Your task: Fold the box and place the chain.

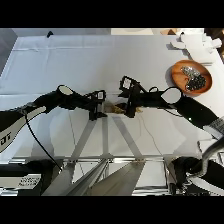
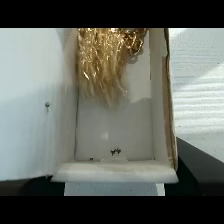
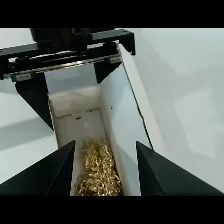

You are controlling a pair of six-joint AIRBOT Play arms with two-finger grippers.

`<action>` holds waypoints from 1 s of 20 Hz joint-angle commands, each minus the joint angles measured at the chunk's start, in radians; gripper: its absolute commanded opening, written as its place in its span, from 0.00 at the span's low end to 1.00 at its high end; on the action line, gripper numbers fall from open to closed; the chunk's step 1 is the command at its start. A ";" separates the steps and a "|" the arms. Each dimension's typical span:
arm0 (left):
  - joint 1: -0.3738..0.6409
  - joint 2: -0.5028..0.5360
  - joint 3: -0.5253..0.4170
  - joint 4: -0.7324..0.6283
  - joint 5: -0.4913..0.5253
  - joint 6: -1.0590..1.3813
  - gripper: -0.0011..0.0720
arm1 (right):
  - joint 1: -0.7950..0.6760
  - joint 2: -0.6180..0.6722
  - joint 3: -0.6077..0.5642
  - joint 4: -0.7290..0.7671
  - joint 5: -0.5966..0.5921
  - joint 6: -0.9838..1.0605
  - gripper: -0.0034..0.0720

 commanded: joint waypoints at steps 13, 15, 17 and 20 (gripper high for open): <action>0.000 0.000 0.000 0.000 0.000 0.000 0.39 | -0.285 0.163 -0.003 -0.220 0.293 -0.003 0.59; 0.000 0.000 0.000 0.000 0.001 0.000 0.39 | -0.351 0.161 -0.023 -0.220 0.277 -0.029 0.59; 0.000 0.000 0.000 0.000 0.000 0.000 0.39 | -0.385 0.133 -0.036 -0.220 0.275 -0.094 0.59; 0.000 0.000 0.000 0.000 0.000 0.000 0.39 | -0.386 0.035 -0.036 -0.214 0.285 -0.195 0.60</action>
